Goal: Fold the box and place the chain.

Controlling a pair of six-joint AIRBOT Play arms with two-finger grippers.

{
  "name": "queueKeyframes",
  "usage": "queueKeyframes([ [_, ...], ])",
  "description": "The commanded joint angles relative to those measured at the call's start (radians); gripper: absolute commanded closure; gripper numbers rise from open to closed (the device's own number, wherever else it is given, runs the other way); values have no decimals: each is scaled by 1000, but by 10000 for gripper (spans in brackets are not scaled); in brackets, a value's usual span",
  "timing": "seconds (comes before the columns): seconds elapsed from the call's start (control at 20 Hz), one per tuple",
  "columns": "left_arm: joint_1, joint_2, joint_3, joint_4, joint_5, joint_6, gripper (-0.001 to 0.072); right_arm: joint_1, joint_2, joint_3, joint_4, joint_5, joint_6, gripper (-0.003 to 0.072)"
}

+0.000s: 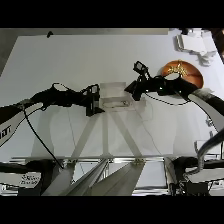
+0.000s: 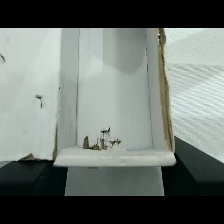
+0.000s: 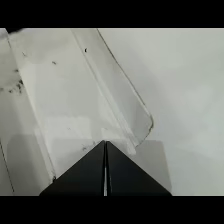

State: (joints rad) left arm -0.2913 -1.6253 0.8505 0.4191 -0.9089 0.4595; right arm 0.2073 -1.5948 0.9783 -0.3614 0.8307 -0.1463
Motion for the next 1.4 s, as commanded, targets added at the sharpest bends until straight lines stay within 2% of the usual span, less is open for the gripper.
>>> queueKeyframes([
  [0.0, 1, 1, 0, 0, 0, 0, 550, -8, 13, 3, -36, 9, 16, 680],
  [0.1, 1, 1, 0, 0, 0, 0, 550, -31, 69, 3, -78, 53, 16, 679],
  [0.15, 1, 1, 0, 0, 0, 0, 550, -41, 101, 2, -151, 68, 21, 679],
  [0.35, 1, 1, 0, 0, 0, 0, 550, -43, 175, 2, -632, 126, 86, 679],
  [0.45, 1, 1, 0, 0, 0, 0, 550, -34, 173, -16, -643, 114, 88, 655],
  [0.5, 1, 1, 0, 0, 0, 0, 550, -21, 172, -29, -619, 92, 86, 517],
  [0.55, 1, 1, 0, 0, 0, 0, 550, -1, 169, -40, -599, 71, 85, 281],
  [0.6, 1, 1, 0, 0, 0, 0, 550, 22, 161, -45, -598, 58, 85, 242],
  [0.75, 1, 1, 0, 0, 0, 0, 550, 95, 138, -45, -569, 64, 45, 322],
  [0.8, 1, 1, 0, 0, 0, 0, 550, 117, 131, -45, -545, 71, 24, 396],
  [0.95, 1, 1, 0, 0, 0, 0, 550, 159, 113, -45, -489, 68, 7, 469],
  [1.0, 1, 1, 0, 0, 0, 0, 550, 165, 111, -45, -473, 68, 6, 517],
  [1.1, 1, 1, 0, 0, 0, 0, 550, 166, 111, -45, -451, 64, 7, 544],
  [1.15, 1, 1, 0, 0, 0, 0, 550, 166, 111, -45, -445, 58, 7, 584],
  [1.35, 1, 1, 0, 0, 0, 0, 550, 166, 111, -45, -352, 13, 7, 584],
])
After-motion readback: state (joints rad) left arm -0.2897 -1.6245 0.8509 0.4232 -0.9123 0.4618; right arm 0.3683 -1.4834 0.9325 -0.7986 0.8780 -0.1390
